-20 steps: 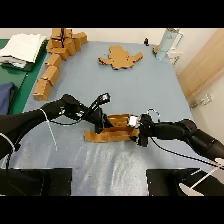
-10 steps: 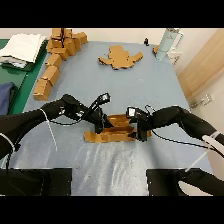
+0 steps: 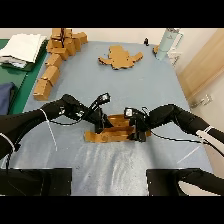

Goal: Fold the box.

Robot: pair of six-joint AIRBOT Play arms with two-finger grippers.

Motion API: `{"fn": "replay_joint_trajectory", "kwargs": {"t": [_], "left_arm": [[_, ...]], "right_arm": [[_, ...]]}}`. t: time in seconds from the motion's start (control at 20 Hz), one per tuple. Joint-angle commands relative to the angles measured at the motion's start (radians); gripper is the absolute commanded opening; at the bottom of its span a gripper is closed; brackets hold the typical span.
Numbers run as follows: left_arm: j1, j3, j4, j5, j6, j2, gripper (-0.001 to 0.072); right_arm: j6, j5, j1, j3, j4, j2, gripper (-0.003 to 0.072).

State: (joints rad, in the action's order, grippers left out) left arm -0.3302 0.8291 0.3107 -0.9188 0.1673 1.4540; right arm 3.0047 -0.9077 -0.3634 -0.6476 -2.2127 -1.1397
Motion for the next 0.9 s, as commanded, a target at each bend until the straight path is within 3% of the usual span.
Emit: {"fn": "replay_joint_trajectory", "kwargs": {"t": [0.0,0.85], "left_arm": [[-0.001,0.000,0.000,0.000,0.000,0.001,0.0013],[-0.001,0.000,0.000,0.000,0.000,0.001,0.0013]], "right_arm": [[-0.003,-0.012,0.000,-0.002,-0.002,0.000,0.0718],[-0.002,0.013,-0.056,0.001,0.018,-0.060,0.0707]]}}
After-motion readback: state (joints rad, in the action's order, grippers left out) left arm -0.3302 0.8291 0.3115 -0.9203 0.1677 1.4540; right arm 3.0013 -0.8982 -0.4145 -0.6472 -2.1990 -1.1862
